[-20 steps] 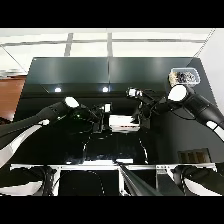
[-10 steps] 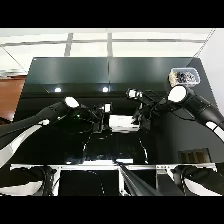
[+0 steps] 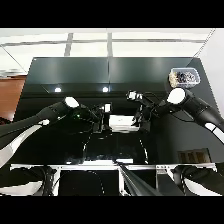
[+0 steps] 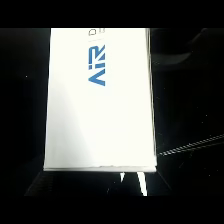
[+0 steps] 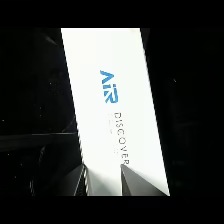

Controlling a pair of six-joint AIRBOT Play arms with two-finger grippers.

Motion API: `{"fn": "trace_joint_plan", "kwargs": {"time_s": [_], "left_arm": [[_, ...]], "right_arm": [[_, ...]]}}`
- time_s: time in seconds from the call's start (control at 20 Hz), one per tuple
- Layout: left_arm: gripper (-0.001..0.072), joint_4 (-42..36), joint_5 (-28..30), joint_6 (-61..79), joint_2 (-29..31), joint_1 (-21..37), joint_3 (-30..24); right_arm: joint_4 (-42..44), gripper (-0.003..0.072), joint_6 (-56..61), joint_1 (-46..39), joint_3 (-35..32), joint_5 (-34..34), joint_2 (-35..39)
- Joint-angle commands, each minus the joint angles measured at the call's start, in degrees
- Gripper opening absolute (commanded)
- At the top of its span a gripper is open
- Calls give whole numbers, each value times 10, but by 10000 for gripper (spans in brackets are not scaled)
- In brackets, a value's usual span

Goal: Fold the box and place the chain.

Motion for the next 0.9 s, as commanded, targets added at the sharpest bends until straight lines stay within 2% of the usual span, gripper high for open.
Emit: {"fn": "trace_joint_plan", "kwargs": {"time_s": [0.0,0.15,0.3,0.4,0.45,0.55,0.6,0.75,0.85], "left_arm": [[334,0,0,0,0,0,0],[334,0,0,0,0,0,0],[334,0,0,0,0,0,0],[334,0,0,0,0,0,0],[334,0,0,0,0,0,0],[334,0,0,0,0,0,0],[334,0,0,0,0,0,0],[334,0,0,0,0,0,0],[334,0,0,0,0,0,0]], "right_arm": [[2,283,23,1,-2,-2,0],[2,282,73,-1,1,10,14],[13,278,184,-20,4,49,46],[14,1,265,-47,2,115,58],[24,9,289,-60,-7,153,58],[135,8,309,-76,-39,173,58],[202,8,309,-81,-60,156,58],[348,8,319,-84,-132,29,57],[385,8,333,-84,-171,-31,57]]}}
